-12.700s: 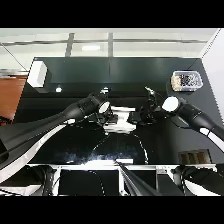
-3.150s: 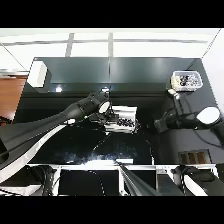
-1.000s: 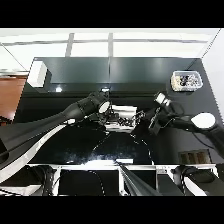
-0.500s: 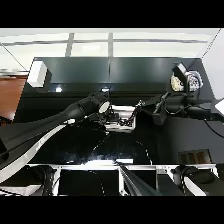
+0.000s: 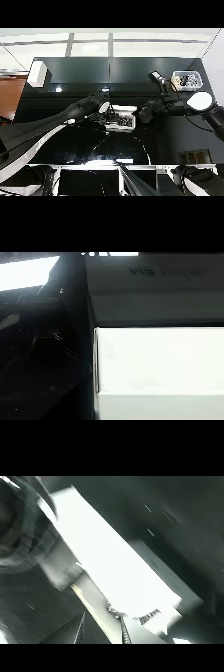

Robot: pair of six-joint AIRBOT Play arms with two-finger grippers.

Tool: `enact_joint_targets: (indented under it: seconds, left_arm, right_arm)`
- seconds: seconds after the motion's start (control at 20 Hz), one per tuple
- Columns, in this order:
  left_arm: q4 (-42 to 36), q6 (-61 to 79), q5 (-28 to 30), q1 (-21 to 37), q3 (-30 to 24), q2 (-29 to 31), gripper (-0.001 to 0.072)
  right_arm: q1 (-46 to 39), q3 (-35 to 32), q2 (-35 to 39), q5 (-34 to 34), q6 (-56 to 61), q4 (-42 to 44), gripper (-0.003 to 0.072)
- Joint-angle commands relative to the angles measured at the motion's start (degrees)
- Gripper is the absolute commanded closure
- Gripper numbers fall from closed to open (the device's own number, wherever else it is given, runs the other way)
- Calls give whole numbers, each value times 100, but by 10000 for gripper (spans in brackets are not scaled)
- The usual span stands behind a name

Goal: Fold the box and place the chain.

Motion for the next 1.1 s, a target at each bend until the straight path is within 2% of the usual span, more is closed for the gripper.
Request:
enact_joint_targets:
  seconds: [0.0, 0.25, 0.5, 0.55, 0.65, 0.75, 0.8, 0.95, 1.05]
  left_arm:
    - [-4, -17, 11, 2, 2, -2, 680]
    - [4, -13, -35, 2, 2, -2, 680]
    - [-15, -181, -44, 101, 4, 17, 676]
    - [7, -315, -39, 96, 4, 63, 608]
    - [35, -516, -39, 98, 4, 210, 318]
    - [70, -494, -103, 96, 4, 424, 131]
    - [146, -411, -188, 96, 4, 555, 87]
    - [640, 496, -756, 72, -26, 1097, 77]
    - [658, 1137, -1434, 173, -138, 1541, 66]
  right_arm:
    - [-503, 9, 234, 557, 328, -765, 402]
    - [-1757, 7, 907, 1244, 328, -940, 402]
    - [-1816, 4, 909, 1353, 326, -944, 402]
    - [-1816, 4, 909, 1362, 326, -946, 402]
    - [-1816, 4, 909, 1353, 321, -946, 402]
    - [-1816, 4, 909, 1296, 321, -949, 402]
    - [-1816, 4, 909, 1263, 321, -951, 402]
    - [-1816, 4, 909, 1178, 323, -970, 402]
    - [-1818, 4, 909, 1143, 321, -1010, 402]
